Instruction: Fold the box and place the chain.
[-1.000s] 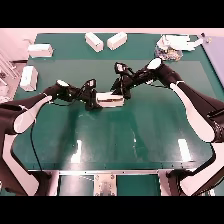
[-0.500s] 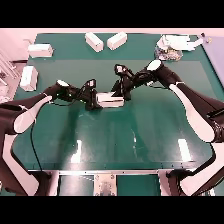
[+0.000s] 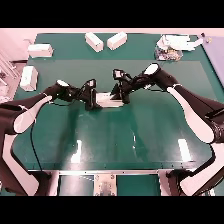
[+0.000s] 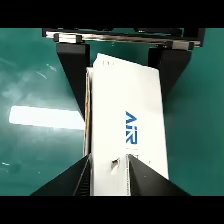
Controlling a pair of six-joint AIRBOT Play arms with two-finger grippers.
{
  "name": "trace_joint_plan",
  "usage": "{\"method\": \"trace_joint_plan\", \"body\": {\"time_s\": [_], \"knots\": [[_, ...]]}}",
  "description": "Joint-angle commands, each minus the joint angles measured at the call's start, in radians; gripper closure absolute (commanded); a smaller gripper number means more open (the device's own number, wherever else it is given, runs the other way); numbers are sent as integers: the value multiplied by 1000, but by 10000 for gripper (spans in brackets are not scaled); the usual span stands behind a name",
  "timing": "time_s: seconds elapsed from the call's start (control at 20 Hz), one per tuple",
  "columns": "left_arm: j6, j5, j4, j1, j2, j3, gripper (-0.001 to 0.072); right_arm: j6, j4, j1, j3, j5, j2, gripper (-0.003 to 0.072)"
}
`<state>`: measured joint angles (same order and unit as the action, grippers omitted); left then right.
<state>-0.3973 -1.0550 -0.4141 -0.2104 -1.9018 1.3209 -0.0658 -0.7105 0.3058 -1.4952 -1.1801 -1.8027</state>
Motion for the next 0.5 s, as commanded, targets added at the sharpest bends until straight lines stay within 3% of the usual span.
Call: {"method": "trace_joint_plan", "body": {"time_s": [0.0,0.2,0.45], "knots": [[4,3,3,-1,0,0,331,1,22,10,47,-27,0,390],[4,3,3,-1,0,0,331,0,32,6,66,-25,1,390],[4,3,3,-1,0,0,331,-25,172,-18,64,-26,11,391]]}}
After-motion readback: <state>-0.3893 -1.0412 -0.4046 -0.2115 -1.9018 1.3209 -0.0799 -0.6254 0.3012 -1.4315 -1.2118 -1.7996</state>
